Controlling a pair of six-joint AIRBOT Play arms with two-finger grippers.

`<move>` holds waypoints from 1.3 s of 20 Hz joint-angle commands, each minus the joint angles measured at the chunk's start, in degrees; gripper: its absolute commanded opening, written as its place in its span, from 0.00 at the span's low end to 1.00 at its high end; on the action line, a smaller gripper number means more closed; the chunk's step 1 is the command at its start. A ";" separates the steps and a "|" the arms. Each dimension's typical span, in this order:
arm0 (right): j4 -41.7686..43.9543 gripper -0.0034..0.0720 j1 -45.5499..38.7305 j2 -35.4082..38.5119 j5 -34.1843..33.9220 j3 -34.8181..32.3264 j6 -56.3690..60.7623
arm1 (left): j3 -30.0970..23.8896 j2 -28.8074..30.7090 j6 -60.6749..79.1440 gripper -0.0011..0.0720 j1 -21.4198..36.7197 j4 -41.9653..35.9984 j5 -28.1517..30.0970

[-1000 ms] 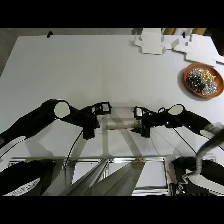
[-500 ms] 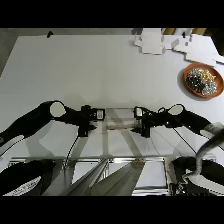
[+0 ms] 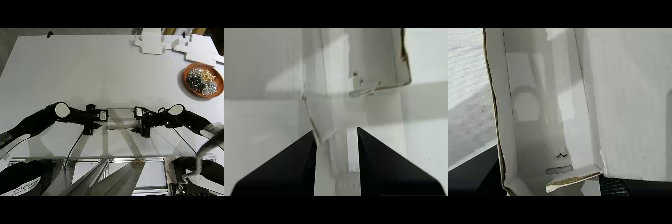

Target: Fold the box and place the chain.

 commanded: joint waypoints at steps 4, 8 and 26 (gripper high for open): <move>0.00 0.49 0.00 0.04 0.02 -0.02 0.02 | -0.02 -0.35 1.62 0.37 -1.88 -5.16 0.68; 0.00 0.49 0.00 0.04 0.02 -0.02 0.02 | -0.02 -0.37 1.55 0.20 -1.90 -8.00 0.20; 0.00 0.49 0.00 0.04 0.02 -0.02 0.02 | -0.02 -4.22 1.73 0.59 -4.76 -14.19 5.09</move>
